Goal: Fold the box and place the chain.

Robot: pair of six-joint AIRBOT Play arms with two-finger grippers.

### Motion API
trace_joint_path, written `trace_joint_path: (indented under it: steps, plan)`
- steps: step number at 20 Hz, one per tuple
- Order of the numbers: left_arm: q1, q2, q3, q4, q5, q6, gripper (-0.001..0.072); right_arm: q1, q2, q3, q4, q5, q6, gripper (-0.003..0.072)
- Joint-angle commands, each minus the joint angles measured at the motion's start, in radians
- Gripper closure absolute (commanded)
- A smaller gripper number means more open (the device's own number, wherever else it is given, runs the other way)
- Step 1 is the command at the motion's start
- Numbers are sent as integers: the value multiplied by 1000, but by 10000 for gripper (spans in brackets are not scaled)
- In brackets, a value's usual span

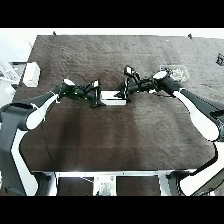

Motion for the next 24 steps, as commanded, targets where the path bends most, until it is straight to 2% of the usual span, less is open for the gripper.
trace_joint_path:
  steps: [1,6,12,16,22,23,24]
  plan:
    - [0,0,0,0,0,0,179,1,0,-32,-3,26,4,350]
    - [0,0,0,0,0,0,179,1,0,-83,-2,34,4,350]
    - [0,0,0,0,0,0,179,0,2,-55,54,41,0,349]
    - [0,0,0,0,0,0,179,-1,3,-55,53,162,8,349]
    - [-1,0,0,0,0,0,179,-2,3,-55,79,164,7,349]
    - [-1,0,0,0,0,0,179,-2,3,-55,90,164,7,352]
    - [-1,0,0,0,0,0,179,-4,6,-55,111,164,7,400]
